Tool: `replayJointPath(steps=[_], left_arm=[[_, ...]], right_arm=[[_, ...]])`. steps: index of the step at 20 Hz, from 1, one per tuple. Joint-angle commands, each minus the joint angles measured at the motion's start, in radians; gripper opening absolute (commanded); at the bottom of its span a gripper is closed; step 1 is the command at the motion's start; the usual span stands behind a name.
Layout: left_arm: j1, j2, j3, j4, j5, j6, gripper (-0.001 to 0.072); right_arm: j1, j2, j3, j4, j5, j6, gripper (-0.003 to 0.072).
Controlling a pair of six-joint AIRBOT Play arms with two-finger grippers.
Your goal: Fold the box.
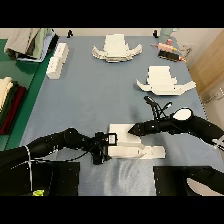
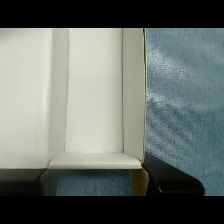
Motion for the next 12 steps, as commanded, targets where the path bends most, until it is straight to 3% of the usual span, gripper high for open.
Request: replayJointPath(steps=[1, 12], left_arm=[[0.0, -0.001, 0.0, 0.0, 0.0, 0.001, 0.0471], [0.0, -0.001, 0.0, 0.0, 0.0, 0.001, 0.0471]], right_arm=[[0.034, -0.075, 0.014, -0.037, -0.014, -0.061, 0.0003], [0.101, -0.079, 0.014, -0.075, -0.048, -0.06, 0.0004]])
